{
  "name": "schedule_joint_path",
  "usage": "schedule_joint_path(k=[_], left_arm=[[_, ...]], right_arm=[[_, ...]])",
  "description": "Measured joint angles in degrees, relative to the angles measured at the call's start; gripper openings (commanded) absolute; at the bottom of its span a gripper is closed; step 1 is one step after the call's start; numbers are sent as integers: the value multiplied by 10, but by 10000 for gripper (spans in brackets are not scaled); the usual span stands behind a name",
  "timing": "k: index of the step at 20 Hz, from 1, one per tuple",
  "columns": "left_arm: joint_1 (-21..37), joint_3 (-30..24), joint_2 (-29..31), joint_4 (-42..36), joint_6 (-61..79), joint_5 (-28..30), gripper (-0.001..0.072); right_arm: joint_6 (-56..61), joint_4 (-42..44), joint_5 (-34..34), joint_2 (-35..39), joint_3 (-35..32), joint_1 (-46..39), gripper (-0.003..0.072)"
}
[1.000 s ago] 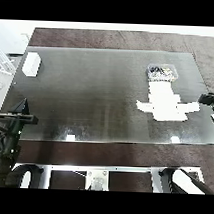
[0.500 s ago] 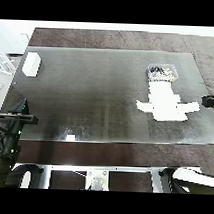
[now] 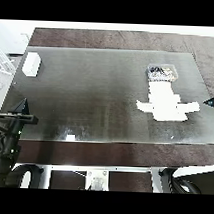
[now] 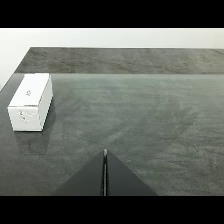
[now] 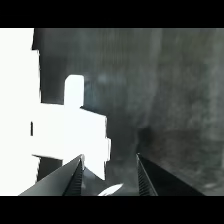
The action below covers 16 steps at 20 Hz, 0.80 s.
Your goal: Fold the box and place the chain.
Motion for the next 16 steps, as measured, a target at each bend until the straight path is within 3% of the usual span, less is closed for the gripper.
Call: schedule_joint_path(k=[7, 16], left_arm=[[0, 0, 0, 0, 0, 0, 20], [0, 0, 0, 0, 0, 0, 20]], right_arm=[[6, -11, 59, -77, 55, 26, 421], [3, -13, 94, -101, 60, 64, 421]])
